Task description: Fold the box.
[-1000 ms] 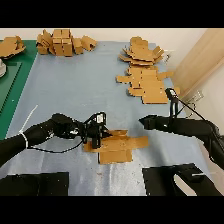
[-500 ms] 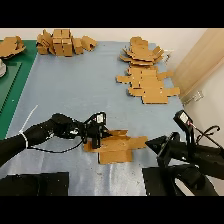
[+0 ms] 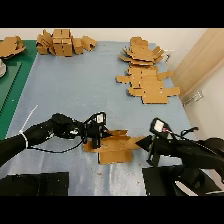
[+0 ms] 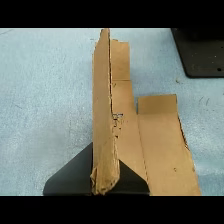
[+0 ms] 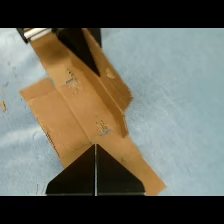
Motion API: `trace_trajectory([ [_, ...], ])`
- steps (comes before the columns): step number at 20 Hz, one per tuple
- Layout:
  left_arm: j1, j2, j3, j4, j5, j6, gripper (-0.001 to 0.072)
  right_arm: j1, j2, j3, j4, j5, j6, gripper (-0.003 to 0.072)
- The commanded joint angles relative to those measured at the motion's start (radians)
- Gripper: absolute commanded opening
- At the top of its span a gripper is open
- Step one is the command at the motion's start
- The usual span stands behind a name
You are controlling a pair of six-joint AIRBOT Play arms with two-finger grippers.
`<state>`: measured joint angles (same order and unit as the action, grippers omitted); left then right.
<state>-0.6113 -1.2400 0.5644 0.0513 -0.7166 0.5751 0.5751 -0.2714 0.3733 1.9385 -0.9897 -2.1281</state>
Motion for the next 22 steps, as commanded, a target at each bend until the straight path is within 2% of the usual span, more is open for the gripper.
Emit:
trace_trajectory([
  [1,0.000,0.000,0.000,0.000,0.000,0.000,0.0016,0.126,-0.211,-0.009,0.005,0.102,-0.117,0.0004],
  [4,0.000,0.000,0.000,0.000,-0.001,0.000,0.0016,0.326,-0.346,-0.010,-0.163,0.188,-0.093,0.0003],
  [6,0.000,0.000,0.000,0.000,0.000,0.000,0.0016,0.480,-0.388,-0.010,-0.324,0.203,0.058,0.0003],
  [11,0.000,0.000,0.000,0.000,0.000,0.000,0.0016,0.857,-0.321,-0.049,-0.632,0.154,0.615,0.0002],
  [14,0.000,0.000,0.000,0.000,0.000,0.000,0.0016,1.032,-0.295,-0.113,-0.763,0.147,0.781,0.0007],
  [15,0.000,0.000,0.000,0.000,0.000,0.000,0.0016,1.048,-0.305,-0.115,-0.796,0.152,0.795,0.0154],
  [16,0.000,0.000,0.000,0.000,0.000,0.000,0.0016,1.049,-0.319,-0.115,-0.822,0.151,0.797,0.0374],
  [17,0.000,0.000,0.000,0.000,0.000,0.000,0.0016,1.044,-0.333,-0.116,-0.853,0.148,0.797,0.0421],
  [22,0.000,0.000,0.000,0.000,0.000,0.000,0.0016,1.007,-0.410,-0.116,-1.006,0.144,0.797,0.0421],
])
